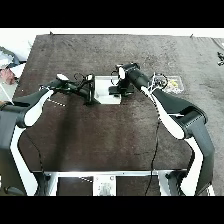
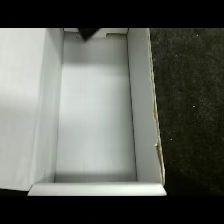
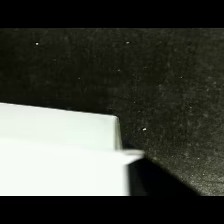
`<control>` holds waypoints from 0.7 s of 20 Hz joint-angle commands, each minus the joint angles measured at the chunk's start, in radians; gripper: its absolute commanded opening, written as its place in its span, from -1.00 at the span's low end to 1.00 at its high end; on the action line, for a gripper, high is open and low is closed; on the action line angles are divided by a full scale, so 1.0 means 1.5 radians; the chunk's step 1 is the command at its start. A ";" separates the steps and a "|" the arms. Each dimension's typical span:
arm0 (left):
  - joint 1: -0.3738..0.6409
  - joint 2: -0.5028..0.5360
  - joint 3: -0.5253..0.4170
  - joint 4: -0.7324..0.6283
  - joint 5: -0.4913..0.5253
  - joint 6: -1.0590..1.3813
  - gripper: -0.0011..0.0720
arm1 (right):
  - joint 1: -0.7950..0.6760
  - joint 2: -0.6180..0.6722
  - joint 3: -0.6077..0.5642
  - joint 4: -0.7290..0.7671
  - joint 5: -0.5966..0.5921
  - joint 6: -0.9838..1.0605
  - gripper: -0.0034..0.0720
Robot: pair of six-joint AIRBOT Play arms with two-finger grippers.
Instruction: Fold the box and place the chain.
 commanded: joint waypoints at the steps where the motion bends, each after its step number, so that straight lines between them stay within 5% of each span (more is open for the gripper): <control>1: 0.001 -0.001 0.000 0.002 0.003 -0.002 0.30 | -0.001 0.005 0.001 -0.002 0.010 0.005 0.02; 14: 0.001 -0.001 0.000 0.002 0.004 -0.002 0.30 | -0.014 0.191 0.000 -0.036 0.014 -0.199 0.01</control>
